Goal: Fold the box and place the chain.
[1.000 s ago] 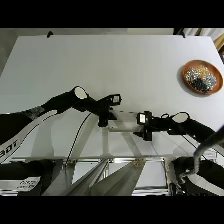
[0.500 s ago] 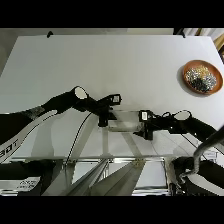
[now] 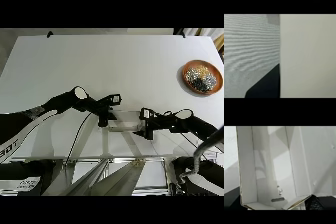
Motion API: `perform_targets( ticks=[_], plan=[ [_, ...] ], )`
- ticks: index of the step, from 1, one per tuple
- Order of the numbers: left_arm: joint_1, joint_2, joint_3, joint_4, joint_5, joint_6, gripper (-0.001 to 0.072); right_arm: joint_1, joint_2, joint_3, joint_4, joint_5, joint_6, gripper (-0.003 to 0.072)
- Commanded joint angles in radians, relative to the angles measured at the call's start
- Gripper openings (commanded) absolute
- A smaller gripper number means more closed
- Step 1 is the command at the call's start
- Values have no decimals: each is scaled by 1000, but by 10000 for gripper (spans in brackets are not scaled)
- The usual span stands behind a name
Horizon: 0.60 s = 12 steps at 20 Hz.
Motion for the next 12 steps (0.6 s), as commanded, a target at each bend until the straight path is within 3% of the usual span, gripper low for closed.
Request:
perform_targets(
  ticks=[1,3,4,5,12],
  plan=[
    [0,1,1,0,0,0,10,-4,-2,1,6,-31,-7,680],
    [0,1,1,0,0,0,10,-4,-12,1,3,-63,-8,637],
    [0,1,1,0,0,0,10,-4,-21,1,-2,-66,-9,531],
    [0,1,1,0,0,0,10,-4,-27,1,-4,-66,-24,509],
    [0,1,1,0,0,0,10,1,-29,1,-6,-67,-53,506]
  ],
)
